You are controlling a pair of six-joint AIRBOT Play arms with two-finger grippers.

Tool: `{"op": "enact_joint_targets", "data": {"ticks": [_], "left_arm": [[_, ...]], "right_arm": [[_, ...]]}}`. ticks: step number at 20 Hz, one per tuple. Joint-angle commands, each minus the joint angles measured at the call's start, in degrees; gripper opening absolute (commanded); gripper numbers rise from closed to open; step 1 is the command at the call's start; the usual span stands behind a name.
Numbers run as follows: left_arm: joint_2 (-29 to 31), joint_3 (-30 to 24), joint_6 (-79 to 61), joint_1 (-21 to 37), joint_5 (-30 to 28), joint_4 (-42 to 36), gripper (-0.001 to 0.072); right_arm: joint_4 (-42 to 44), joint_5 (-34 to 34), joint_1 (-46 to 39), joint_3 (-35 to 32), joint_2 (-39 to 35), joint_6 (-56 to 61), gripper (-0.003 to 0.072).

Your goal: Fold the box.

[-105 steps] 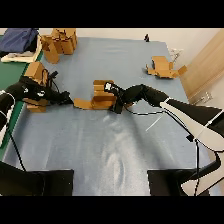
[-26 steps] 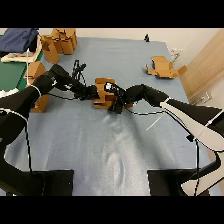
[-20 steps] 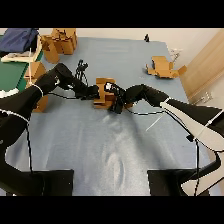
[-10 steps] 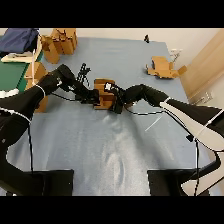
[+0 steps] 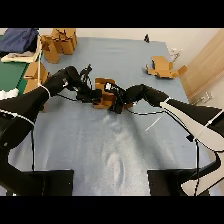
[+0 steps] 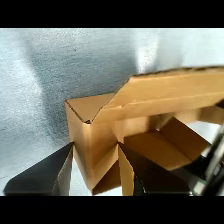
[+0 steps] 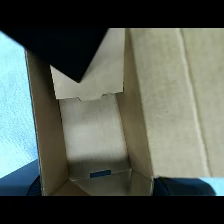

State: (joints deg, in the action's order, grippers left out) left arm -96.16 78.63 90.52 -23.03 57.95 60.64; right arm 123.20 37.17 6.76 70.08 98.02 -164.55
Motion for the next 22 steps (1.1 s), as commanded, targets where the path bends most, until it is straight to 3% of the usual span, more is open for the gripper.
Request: {"op": "enact_joint_targets", "data": {"ticks": [1, 4, 13, 14, 15, 16, 18, 22], "left_arm": [[0.0, 2.47, 10.12, -4.26, -1.07, 15.02, 0.0403], [0.0, 4.28, 14.36, -7.15, -0.87, 24.09, 0.0403], [-1.99, 4.33, 15.63, -8.07, -0.35, 24.68, 0.04], [-2.05, 4.33, 15.58, -8.07, -0.28, 24.52, 0.036], [-2.03, 4.33, 14.6, -8.07, -0.13, 23.63, 0.0148], [-2.03, 4.33, 13.22, -8.07, -0.13, 22.18, 0.01], [-2.03, 4.35, 12.48, -8.13, 0.13, 20.57, 0.0022], [-2.03, 4.35, 12.63, -8.13, 0.13, 19.39, 0.0023]], "right_arm": [[0.07, 0.02, 0.02, 0.0, 0.02, 0.2, 0.0679], [0.26, 0.02, 0.02, -0.04, 0.02, 0.2, 0.0679], [0.26, 0.39, 0.04, -0.04, 0.13, 0.2, 0.0678], [0.26, 0.39, 0.04, -0.04, 0.13, 0.2, 0.0679], [0.26, 0.39, 0.04, -0.04, 0.13, 0.2, 0.0679], [0.26, 0.37, 0.04, -0.04, 0.13, 0.2, 0.0679], [0.26, 0.39, 0.04, -0.04, 0.13, 0.2, 0.0679], [0.24, 0.37, 0.04, -0.04, 0.13, 0.17, 0.0678]]}}
